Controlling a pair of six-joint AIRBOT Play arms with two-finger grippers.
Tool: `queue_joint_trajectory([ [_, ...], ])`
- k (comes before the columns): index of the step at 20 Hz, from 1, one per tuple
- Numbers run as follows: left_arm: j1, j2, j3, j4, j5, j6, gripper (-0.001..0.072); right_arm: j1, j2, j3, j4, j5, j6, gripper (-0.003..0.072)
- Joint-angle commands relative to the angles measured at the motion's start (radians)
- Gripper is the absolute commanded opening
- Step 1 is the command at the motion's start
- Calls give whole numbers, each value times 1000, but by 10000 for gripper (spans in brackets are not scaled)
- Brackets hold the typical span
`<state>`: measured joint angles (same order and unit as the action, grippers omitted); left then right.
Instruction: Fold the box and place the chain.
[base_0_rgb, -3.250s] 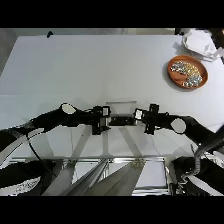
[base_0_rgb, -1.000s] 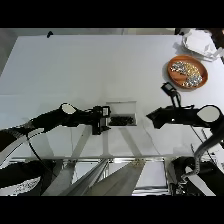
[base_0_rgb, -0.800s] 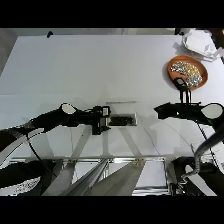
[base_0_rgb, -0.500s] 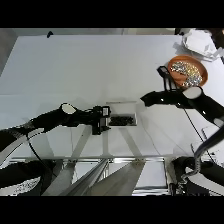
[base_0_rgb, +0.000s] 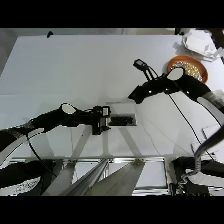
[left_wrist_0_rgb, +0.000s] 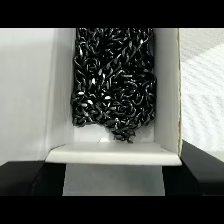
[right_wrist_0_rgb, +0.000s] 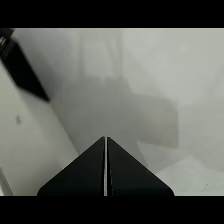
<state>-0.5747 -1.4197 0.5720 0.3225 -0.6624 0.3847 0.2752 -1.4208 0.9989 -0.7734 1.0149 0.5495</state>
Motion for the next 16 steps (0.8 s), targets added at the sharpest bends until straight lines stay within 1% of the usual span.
queue_joint_trajectory([
  [1,0,1,0,0,0,0,271,51,52,13,-137,73,-72,9],
  [3,0,1,0,0,0,0,271,77,118,-10,-171,74,-133,9],
  [6,0,1,0,0,0,0,271,110,207,-71,-172,75,-188,9],
  [8,0,1,0,0,0,0,271,137,243,-102,-172,82,-193,27],
  [9,0,1,0,0,0,0,271,153,251,-111,-172,94,-192,115],
  [10,0,1,0,0,0,0,271,173,252,-117,-172,109,-192,175],
  [13,0,1,0,0,0,0,271,214,249,-130,-172,100,-193,188],
  [14,0,1,0,0,0,0,271,223,249,-130,-172,99,-192,213],
  [16,0,1,0,0,0,0,271,224,249,-130,-170,98,-191,312],
])
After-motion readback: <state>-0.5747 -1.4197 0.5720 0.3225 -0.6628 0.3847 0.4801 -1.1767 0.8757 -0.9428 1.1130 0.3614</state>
